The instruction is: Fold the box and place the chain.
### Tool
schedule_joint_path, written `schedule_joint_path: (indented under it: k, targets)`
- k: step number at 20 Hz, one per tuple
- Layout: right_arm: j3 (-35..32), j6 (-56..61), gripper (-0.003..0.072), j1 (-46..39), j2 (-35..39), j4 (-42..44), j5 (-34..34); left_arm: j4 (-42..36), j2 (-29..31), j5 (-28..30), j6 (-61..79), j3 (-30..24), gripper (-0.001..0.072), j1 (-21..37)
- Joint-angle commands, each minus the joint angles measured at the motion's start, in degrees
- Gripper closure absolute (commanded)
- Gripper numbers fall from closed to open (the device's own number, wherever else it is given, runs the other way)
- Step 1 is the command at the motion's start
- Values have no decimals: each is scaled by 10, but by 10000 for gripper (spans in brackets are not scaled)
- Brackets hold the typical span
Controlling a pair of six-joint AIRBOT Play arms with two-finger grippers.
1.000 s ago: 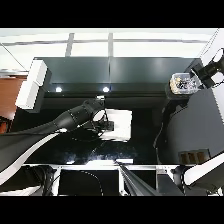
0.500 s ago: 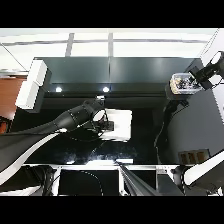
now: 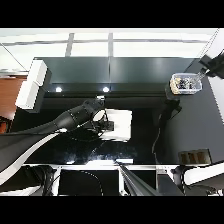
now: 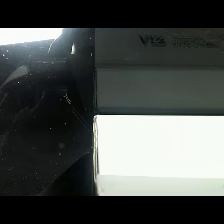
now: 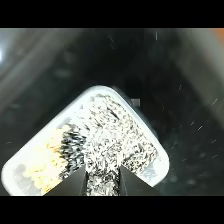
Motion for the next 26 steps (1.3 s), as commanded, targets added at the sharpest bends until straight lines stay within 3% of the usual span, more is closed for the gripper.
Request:
schedule_joint_path:
  k: [1,5,10,16,18,26]
  targets:
    - [0,-65,671,0,80,2,-12,0,0,0,0,0,682,0]
    - [0,-176,671,0,163,51,-8,0,0,0,0,0,682,0]
    - [0,-212,671,0,258,111,10,0,0,0,0,0,682,0]
    - [-3,-248,671,3,348,273,42,0,0,0,0,0,682,0]
    - [-5,-251,671,26,373,276,52,0,0,0,0,0,682,0]
    - [-165,-303,672,178,495,262,116,0,0,0,0,0,682,0]
